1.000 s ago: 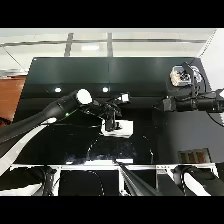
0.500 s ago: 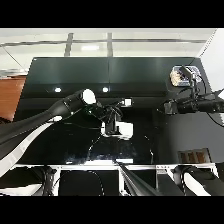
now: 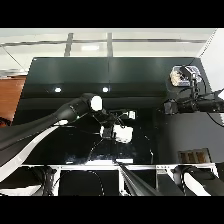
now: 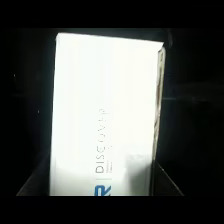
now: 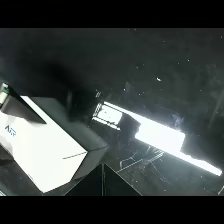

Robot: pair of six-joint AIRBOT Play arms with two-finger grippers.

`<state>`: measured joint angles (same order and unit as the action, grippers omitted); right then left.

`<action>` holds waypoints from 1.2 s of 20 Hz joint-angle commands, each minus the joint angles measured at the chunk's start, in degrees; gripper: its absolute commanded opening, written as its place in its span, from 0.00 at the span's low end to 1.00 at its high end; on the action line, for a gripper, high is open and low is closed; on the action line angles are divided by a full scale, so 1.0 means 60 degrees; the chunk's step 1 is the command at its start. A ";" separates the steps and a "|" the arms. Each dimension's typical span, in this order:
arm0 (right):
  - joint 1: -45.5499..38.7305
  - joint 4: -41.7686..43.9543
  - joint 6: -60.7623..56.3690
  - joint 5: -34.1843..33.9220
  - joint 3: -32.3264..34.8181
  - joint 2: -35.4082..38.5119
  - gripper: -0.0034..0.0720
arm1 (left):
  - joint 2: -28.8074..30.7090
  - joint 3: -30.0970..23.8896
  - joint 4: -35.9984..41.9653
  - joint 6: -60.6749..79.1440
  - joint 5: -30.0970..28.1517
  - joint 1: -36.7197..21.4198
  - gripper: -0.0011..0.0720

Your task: Fold the box and place the chain.

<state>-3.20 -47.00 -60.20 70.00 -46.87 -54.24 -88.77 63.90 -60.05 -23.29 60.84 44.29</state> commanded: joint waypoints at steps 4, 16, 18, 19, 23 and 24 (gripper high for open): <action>0.0000 -0.0018 -0.0004 -0.0131 -0.0011 0.0007 0.05 | 0.0193 0.0557 -0.1996 -0.2295 -0.0029 -0.0197 0.50; 0.0000 -0.0007 -0.0113 -0.0448 -0.0011 0.0007 0.05 | -0.1126 0.5162 -0.2696 -0.6466 -0.1239 -0.8612 0.50; 0.0000 -0.0007 -0.0113 -0.0561 -0.0011 0.0007 0.05 | -0.2262 0.6302 -0.2696 -0.6994 -0.0885 -0.9573 0.50; 0.0000 -0.0004 -0.0117 -0.0616 -0.0011 0.0007 0.05 | -0.2812 0.6841 -0.2696 -0.7122 -0.0732 -0.9927 0.50; 0.0000 0.0004 -0.0441 -0.0663 -0.0011 0.0007 0.05 | -0.4776 0.8582 -0.2605 -0.7111 -0.0506 -1.0466 0.50; 0.0000 0.0004 -0.0528 -0.0736 -0.0011 0.0007 0.05 | -0.5129 0.8776 -0.2634 -0.7118 -0.0576 -1.0455 0.50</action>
<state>-3.20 -47.03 -61.98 66.43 -46.87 -54.24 -112.40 110.45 -75.77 -64.84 56.95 -15.92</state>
